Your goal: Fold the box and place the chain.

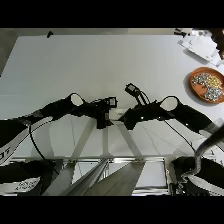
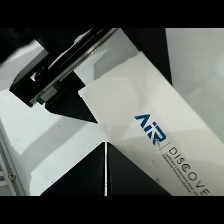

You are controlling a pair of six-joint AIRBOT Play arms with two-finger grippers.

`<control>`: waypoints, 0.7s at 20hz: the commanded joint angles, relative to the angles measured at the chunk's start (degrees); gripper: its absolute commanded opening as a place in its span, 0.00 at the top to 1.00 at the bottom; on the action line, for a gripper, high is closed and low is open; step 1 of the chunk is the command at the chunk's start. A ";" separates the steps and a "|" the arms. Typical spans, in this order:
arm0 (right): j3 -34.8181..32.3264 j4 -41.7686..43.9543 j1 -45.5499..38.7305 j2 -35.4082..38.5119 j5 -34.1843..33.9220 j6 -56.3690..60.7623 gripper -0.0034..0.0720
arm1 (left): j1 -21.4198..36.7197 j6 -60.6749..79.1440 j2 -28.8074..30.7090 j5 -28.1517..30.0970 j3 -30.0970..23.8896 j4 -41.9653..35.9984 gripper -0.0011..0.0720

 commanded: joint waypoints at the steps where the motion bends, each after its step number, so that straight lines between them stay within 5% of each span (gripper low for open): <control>1: -0.39 1.46 -0.02 -3.02 -0.46 -0.68 0.94 | 0.00 0.02 0.02 0.02 -0.02 0.00 0.53; 14: -0.37 1.44 0.74 2.82 -2.12 -8.87 0.94 | -0.02 0.02 0.02 0.02 -0.02 0.02 0.53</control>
